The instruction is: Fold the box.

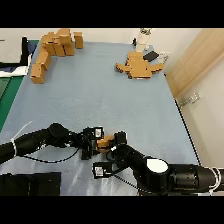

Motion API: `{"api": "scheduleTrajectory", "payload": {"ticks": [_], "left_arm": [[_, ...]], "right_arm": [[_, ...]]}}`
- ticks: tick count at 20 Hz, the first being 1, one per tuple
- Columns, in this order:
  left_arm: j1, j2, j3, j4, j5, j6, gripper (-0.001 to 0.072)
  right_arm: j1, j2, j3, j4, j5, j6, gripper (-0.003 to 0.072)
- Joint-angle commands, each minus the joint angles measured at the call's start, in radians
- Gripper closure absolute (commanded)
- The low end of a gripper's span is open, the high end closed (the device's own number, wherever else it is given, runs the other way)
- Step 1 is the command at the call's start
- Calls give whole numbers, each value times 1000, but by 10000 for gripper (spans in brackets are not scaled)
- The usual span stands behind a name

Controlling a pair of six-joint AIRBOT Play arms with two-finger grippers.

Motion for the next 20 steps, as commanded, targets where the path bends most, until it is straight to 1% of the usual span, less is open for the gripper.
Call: {"api": "scheduleTrajectory", "payload": {"ticks": [1, 10, 15, 20], "left_arm": [[0, 0, 0, 0, 0, 0, 212], [0, 0, 0, 0, 0, 0, 211], [0, 0, 0, 0, 0, 0, 211], [0, 0, 0, 0, 0, 0, 211]], "right_arm": [[1, -1, 0, 80, 13, -1, 549], [1, -6, -2, 154, 16, -1, 549], [1, -5, -2, 37, 14, 0, 550], [1, -5, -1, 12, 15, 1, 551]]}}
